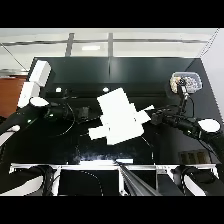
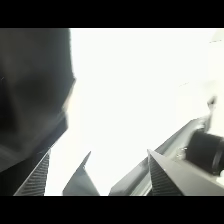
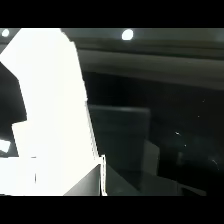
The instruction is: Fold the box and place the chain.
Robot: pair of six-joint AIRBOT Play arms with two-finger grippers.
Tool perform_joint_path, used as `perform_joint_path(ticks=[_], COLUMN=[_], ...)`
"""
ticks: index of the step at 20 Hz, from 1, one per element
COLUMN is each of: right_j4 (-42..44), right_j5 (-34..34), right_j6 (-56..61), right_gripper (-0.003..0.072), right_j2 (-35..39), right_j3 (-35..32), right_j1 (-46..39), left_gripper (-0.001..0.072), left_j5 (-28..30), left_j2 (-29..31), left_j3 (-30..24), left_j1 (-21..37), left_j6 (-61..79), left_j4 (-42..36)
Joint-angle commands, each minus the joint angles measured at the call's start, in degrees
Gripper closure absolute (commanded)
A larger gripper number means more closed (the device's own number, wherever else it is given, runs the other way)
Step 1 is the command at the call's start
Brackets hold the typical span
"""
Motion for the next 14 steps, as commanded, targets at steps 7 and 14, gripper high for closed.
perform_joint_path(ticks=[7,14], right_j4=[0.4,0.4], right_j5=[3.5,3.5], right_j6=[-0.1,0.3], right_gripper=[0.0670,0.0671], right_j2=[0.0,0.0], right_j3=[0.0,0.0], right_j1=[0.3,0.3], left_gripper=[0.0009,0.0010], left_j5=[-3.8,-19.7], left_j2=[-15.6,-23.1], left_j3=[12.4,17.1], left_j1=[-3.7,-3.7], left_j6=[11.7,16.8], left_j4=[-1.2,0.7])
